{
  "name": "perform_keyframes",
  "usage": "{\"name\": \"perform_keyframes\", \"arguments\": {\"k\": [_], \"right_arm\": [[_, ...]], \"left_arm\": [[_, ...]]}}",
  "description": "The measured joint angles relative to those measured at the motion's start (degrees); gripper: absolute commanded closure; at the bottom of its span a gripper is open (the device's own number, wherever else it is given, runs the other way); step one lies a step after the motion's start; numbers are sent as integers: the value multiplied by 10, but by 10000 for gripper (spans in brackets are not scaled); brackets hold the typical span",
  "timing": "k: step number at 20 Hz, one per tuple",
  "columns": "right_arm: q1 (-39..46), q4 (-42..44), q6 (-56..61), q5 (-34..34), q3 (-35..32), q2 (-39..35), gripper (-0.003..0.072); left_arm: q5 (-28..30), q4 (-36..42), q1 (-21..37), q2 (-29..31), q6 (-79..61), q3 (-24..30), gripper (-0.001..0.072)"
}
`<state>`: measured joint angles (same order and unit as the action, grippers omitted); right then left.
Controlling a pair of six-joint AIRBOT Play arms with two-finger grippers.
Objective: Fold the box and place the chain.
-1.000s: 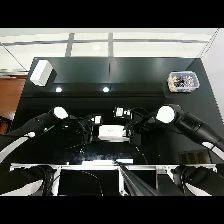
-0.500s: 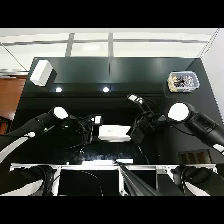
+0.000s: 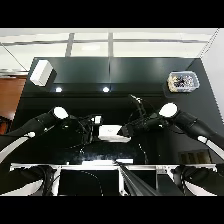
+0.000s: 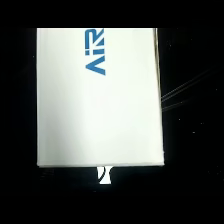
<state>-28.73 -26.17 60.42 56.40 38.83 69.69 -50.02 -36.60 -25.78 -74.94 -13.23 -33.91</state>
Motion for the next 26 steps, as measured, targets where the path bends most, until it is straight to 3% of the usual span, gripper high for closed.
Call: {"name": "perform_keyframes", "arguments": {"k": [13,16,17,18,19,26], "right_arm": [[3,-39,7,-16,2,28,672],[27,-63,5,11,16,-10,672],[42,-55,5,31,23,-31,672],[59,-57,5,57,28,-52,672],[82,-62,8,77,34,-77,672],[245,-132,42,188,46,-225,672]], "left_arm": [[0,1,0,0,2,0,223],[-9,0,0,0,2,0,207],[-10,0,0,0,1,0,154],[-10,-1,0,0,1,0,40],[-13,-3,0,2,1,0,-7],[-34,-57,17,91,97,0,-6]]}}
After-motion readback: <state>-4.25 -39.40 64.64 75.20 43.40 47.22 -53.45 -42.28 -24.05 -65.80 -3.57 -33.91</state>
